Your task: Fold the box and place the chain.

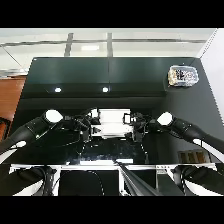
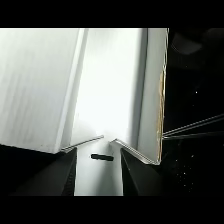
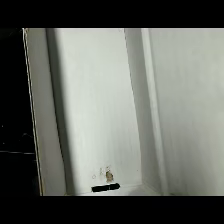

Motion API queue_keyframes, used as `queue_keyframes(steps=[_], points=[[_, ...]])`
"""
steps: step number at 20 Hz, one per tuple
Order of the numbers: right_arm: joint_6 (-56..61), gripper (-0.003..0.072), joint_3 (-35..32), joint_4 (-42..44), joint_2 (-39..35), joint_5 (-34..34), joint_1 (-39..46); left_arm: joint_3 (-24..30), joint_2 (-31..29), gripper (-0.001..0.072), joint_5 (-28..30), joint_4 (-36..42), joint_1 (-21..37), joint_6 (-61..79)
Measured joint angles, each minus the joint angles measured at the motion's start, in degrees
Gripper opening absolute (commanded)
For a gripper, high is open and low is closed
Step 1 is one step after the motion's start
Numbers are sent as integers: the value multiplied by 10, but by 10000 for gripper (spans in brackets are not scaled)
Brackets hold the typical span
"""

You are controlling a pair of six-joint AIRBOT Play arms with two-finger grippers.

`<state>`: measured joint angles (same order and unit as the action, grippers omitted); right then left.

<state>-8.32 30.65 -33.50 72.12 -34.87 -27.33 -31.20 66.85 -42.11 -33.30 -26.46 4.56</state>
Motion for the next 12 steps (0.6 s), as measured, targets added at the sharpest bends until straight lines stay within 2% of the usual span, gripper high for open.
queue_keyframes(steps=[12], points=[[-1,125,0,-1,0,0,0,0,16,331,1,25,-8,3]])
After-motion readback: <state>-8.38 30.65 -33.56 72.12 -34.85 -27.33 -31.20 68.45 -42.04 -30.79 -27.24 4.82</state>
